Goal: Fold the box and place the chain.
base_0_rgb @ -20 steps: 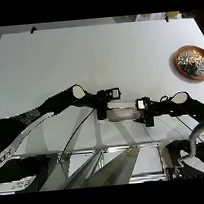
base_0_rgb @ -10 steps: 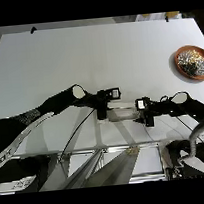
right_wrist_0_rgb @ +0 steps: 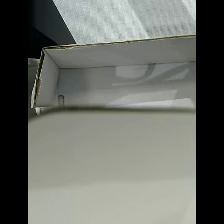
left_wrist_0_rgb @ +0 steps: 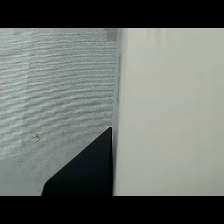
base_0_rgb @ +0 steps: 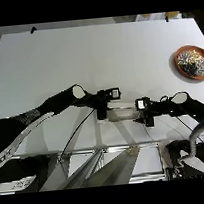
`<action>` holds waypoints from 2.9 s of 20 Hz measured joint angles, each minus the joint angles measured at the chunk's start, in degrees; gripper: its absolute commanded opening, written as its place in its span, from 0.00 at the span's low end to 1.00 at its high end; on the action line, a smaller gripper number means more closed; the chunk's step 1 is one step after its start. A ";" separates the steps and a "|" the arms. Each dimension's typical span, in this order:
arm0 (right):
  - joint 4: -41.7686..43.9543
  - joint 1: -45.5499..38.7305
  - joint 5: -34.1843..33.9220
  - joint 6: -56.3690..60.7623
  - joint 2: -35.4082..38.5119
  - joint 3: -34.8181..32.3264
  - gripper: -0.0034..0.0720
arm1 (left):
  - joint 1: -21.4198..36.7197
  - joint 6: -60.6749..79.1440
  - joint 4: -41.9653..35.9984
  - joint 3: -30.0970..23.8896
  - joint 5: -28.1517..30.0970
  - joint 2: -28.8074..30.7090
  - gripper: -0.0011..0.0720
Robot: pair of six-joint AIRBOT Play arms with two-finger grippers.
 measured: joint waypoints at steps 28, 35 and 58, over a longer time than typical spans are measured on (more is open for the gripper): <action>0.04 0.04 -0.04 0.02 -0.07 -0.02 0.50 | -13.60 -41.03 28.00 -0.04 -12.09 22.03 0.02; 0.02 0.04 0.00 0.00 -0.07 -0.02 0.50 | -12.94 -59.84 28.06 -0.04 16.94 12.57 0.02; -0.02 0.04 0.02 -0.02 -0.07 -0.02 0.50 | -9.55 -70.34 36.65 -0.07 -8.22 17.55 0.02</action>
